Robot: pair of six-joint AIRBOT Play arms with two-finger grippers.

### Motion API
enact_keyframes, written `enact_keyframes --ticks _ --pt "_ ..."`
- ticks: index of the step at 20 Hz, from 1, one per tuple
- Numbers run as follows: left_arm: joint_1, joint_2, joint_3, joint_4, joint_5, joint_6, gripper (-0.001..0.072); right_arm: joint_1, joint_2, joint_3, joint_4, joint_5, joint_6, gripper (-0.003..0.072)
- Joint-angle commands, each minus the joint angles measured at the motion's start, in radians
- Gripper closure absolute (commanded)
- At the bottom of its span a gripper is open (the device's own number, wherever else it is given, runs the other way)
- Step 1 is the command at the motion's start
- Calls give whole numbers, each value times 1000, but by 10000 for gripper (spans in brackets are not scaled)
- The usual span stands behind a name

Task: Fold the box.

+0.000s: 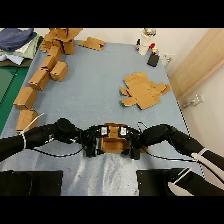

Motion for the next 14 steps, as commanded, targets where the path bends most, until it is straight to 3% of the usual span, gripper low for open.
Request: enact_keyframes --ticks 1,2,14 --pt "0 -1 1 0 -5 0 134 0 0 1 0 0 0 169" --pt "0 -1 1 0 -5 1 243 0 0 1 0 0 0 169" --pt "0 0 1 0 -5 0 243 0 0 1 0 0 0 170"
